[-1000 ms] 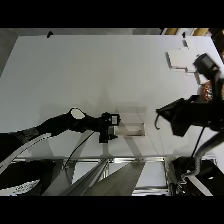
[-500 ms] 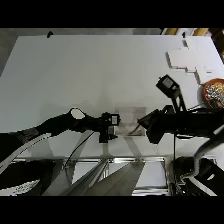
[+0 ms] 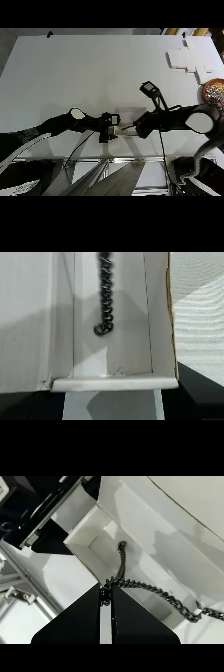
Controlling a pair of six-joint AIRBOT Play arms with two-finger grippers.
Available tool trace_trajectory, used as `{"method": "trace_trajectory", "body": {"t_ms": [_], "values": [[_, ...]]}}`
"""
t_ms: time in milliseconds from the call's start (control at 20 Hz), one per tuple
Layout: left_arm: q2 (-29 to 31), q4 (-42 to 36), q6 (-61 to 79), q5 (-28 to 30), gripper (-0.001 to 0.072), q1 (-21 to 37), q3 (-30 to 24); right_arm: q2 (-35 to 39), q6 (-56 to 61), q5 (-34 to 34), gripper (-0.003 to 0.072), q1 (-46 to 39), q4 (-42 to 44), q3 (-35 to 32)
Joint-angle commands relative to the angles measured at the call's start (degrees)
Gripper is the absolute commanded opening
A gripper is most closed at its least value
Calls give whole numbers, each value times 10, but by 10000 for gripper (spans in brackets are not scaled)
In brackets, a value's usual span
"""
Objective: Fold the box and place the chain.
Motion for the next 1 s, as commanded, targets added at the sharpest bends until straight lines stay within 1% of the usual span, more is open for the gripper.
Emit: {"method": "trace_trajectory", "body": {"t_ms": [0, 100, 150, 200, 250, 300, 400, 450, 550, 700, 800, 850, 950], "values": [[0, 0, 0, 0, 170, 0, 0, -44, -1, -10, 19, 33, -3, -1], [0, 0, 0, 0, 170, 0, 0, -66, 1, -28, 20, 63, -7, -1], [0, 0, 0, 0, 170, 0, 0, -75, 3, -41, 42, 75, -7, -1], [0, 0, 0, 0, 170, 0, 0, -80, 12, -55, 110, 81, -7, -1], [0, 0, 0, 0, 170, 0, 0, -84, 34, -69, 159, 82, -7, -1], [0, 0, 0, 0, 170, 0, 0, -85, 48, -77, 188, 80, -10, -1], [0, 0, 0, 0, 170, 0, 0, -85, 72, -75, 188, 74, -19, 2], [0, 0, 0, 0, 170, 0, 0, -84, 76, -56, 187, 64, -19, 10], [0, 0, 0, 0, 170, 0, 0, -76, 75, 13, 180, 35, -26, 43], [0, 0, 0, 0, 170, 0, 0, -45, 76, 114, 169, -29, -88, 111], [0, 0, 0, 0, 170, 0, 0, -16, 72, 150, 156, -73, -143, 135], [0, 0, 0, 0, 170, 0, 0, -3, 56, 162, 157, -92, -177, 136], [0, 0, 0, 0, 170, 0, 0, 3, -46, 225, 159, -125, -238, 135]]}}
